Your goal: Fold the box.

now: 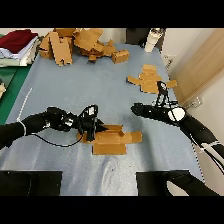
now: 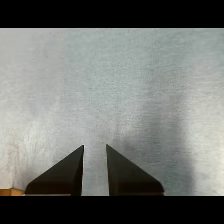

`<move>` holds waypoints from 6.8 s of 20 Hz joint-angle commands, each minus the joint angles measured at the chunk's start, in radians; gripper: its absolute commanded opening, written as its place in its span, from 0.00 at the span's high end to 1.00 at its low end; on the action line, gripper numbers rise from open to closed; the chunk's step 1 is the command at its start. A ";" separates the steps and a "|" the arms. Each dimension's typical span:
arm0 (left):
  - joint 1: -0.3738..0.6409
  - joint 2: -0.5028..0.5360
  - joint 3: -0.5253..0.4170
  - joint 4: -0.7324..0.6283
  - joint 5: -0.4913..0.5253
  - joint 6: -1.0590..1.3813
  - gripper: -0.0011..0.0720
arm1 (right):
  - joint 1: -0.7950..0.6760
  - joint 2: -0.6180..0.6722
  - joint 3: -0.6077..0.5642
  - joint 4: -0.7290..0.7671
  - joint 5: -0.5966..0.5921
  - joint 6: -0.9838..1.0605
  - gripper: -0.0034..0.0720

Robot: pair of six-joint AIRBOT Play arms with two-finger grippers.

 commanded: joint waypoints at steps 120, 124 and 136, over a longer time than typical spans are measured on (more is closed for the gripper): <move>0.000 0.001 0.001 -0.002 -0.001 -0.039 0.97 | 0.523 0.215 -0.207 -0.508 0.013 -0.673 0.01; 0.000 0.001 0.001 -0.002 -0.001 -0.039 0.97 | 0.523 0.215 -0.207 -0.518 0.014 -0.673 0.01; 0.000 0.001 0.001 -0.002 -0.001 -0.039 0.97 | 0.523 0.244 -0.207 -0.542 0.072 -0.636 0.01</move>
